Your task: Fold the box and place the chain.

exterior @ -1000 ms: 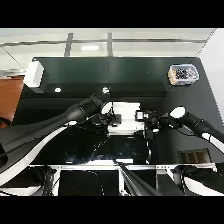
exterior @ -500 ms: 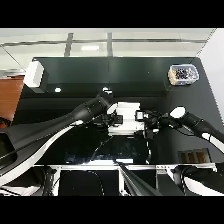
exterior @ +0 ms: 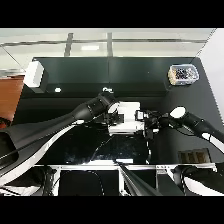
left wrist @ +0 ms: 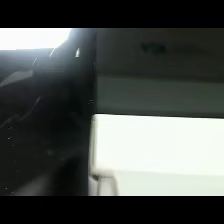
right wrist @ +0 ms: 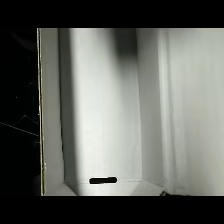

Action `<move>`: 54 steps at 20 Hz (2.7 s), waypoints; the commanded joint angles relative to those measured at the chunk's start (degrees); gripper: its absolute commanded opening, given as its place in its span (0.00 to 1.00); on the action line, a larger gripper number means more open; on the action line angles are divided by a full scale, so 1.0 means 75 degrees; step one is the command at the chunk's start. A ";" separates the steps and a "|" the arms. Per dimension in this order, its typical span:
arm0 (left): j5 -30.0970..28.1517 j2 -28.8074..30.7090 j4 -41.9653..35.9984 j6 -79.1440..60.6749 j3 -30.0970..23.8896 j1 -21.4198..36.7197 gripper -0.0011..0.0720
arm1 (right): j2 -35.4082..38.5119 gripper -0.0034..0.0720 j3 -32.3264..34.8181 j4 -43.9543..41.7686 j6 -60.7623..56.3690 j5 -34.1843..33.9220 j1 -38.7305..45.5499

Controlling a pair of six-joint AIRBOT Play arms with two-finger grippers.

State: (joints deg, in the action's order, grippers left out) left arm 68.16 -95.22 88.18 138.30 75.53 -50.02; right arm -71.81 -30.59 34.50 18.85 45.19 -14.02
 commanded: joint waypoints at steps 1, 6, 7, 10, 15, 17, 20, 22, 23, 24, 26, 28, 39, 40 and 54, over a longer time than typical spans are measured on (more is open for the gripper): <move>-0.0020 0.0000 -0.0055 -0.0023 0.0006 0.0003 0.88 | 0.0000 0.44 0.0003 0.0003 0.0006 0.0000 -0.0003; 0.0146 0.0000 -0.0038 -0.0026 0.0006 0.0032 0.87 | 0.0000 0.44 0.0003 0.0003 0.0006 0.0000 -0.0003; 0.0143 0.0000 -0.0052 -0.0038 0.0006 0.0044 0.86 | -0.0003 0.44 0.0003 0.0003 0.0006 0.0000 -0.0006; 0.0149 -0.0003 -0.0490 -0.0224 0.0003 0.0146 0.53 | 0.0000 0.44 0.0003 0.0003 0.0006 0.0000 -0.0003; 0.0140 -0.0003 -0.0358 -0.0213 0.0000 0.0157 0.05 | 0.0000 0.44 0.0003 0.0003 0.0006 0.0003 -0.0003; 0.0227 -0.0003 -0.0245 -0.0219 0.0000 0.0160 0.04 | 0.0000 0.44 0.0000 0.0000 0.0009 0.0099 -0.0003; 0.0332 -0.0003 -0.0044 -0.0213 0.0000 0.0157 0.04 | 0.0000 0.51 0.0000 0.0000 -0.0117 0.0178 -0.0003; 0.0280 -0.0003 -0.0017 -0.0207 0.0003 0.0160 0.05 | 0.0017 1.00 0.0000 -0.0026 -0.0589 0.0052 -0.0003; 0.0259 -0.0003 -0.0020 -0.0207 0.0003 0.0160 0.05 | 0.0082 1.00 0.0000 -0.0026 -0.0679 0.0070 -0.0003; 0.0268 -0.0003 -0.0023 -0.0216 0.0003 0.0160 0.04 | 0.0181 0.99 0.0000 0.0006 -0.0691 0.0184 -0.0003; 0.0323 -0.0003 -0.0015 -0.0242 0.0003 0.0160 0.04 | 0.0434 0.98 0.0000 0.0245 -0.0691 0.0358 -0.0003; 0.0321 -0.0003 -0.0015 -0.0245 0.0006 0.0195 0.04 | 0.0691 0.98 0.0000 0.0597 -0.0694 0.0376 0.0000; 0.0341 -0.0003 -0.0058 -0.0597 0.0006 0.0192 0.05 | 0.1110 0.44 0.0000 0.1023 -0.0764 0.0341 -0.0003; 0.0335 -0.0003 -0.0055 -0.0597 0.0006 0.0192 0.05 | 0.1110 0.39 0.0000 0.1008 -0.0985 0.0300 -0.0003; 0.0338 -0.0003 -0.0085 -0.0597 0.0006 0.0192 0.05 | 0.0743 0.27 0.0006 -0.0562 -0.2180 -0.0659 -0.0667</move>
State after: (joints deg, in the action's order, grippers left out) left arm 71.02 -95.22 87.64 133.82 75.55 -48.58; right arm -65.84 -30.52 31.33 5.13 42.70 -18.17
